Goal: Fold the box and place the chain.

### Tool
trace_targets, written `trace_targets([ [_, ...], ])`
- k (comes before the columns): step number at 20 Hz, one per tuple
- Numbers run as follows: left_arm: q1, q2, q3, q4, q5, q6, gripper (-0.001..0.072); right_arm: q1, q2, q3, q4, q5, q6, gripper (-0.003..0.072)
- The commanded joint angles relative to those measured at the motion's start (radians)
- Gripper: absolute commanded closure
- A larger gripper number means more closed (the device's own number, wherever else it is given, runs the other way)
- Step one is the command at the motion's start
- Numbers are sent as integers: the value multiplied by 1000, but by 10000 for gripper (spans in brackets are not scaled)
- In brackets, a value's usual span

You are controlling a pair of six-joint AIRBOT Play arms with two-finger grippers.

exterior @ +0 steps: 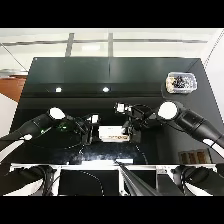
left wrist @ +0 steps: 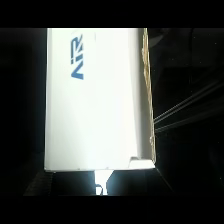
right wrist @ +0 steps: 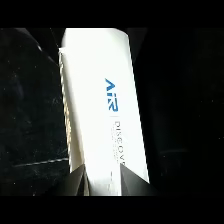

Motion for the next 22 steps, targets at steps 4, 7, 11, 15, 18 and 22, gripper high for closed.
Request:
trace_targets([
  [4, -1, -1, 1, 0, -1, -1, 242, 1, 2, 1, -2, 8, 9, 443],
  [7, -1, -1, 1, 0, -1, -1, 242, 1, 2, 0, -3, 21, 23, 443],
  [11, -1, -1, 1, 0, -1, -1, 242, 2, 2, 0, -5, 24, 27, 442],
  [15, -1, -1, 0, 0, -1, -1, 242, 2, 0, -1, -8, 25, 27, 442],
  [18, -1, -1, 1, 0, -1, -1, 242, 2, -4, -1, -8, 25, 27, 442],
  [22, -1, -1, 1, 0, -1, -1, 242, 2, -12, -1, -6, 24, 27, 442],
])
